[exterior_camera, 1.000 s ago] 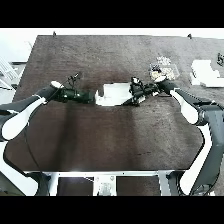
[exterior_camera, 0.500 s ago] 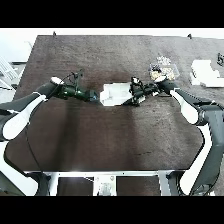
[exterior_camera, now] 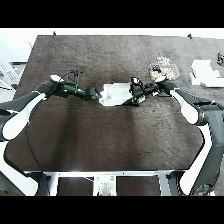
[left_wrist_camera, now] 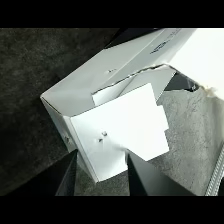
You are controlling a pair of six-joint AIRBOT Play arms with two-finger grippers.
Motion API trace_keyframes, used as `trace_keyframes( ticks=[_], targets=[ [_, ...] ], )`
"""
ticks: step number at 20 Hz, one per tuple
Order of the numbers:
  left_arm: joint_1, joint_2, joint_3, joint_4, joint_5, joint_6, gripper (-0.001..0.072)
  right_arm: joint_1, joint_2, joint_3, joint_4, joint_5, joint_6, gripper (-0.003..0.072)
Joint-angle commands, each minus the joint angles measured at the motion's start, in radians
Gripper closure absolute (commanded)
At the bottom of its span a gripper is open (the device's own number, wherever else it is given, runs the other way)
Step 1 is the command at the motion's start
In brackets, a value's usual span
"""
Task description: Fold the box and place the chain.
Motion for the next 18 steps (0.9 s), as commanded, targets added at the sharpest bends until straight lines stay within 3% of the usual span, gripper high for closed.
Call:
trace_keyframes(
  ticks=[1,9,18],
  targets=[
    [-0.019,0.000,0.002,-0.005,0.021,-0.004,0.0350,0.000,0.000,0.000,0.000,0.000,0.000,0.0230],
    [-0.063,0.001,0.014,0.017,0.079,-0.141,0.0349,0.000,0.000,0.000,0.000,0.000,0.000,0.0230],
    [-0.156,0.001,0.153,0.412,0.125,-0.589,0.0349,0.000,0.000,0.000,0.000,0.000,0.000,0.0230]
  ],
)
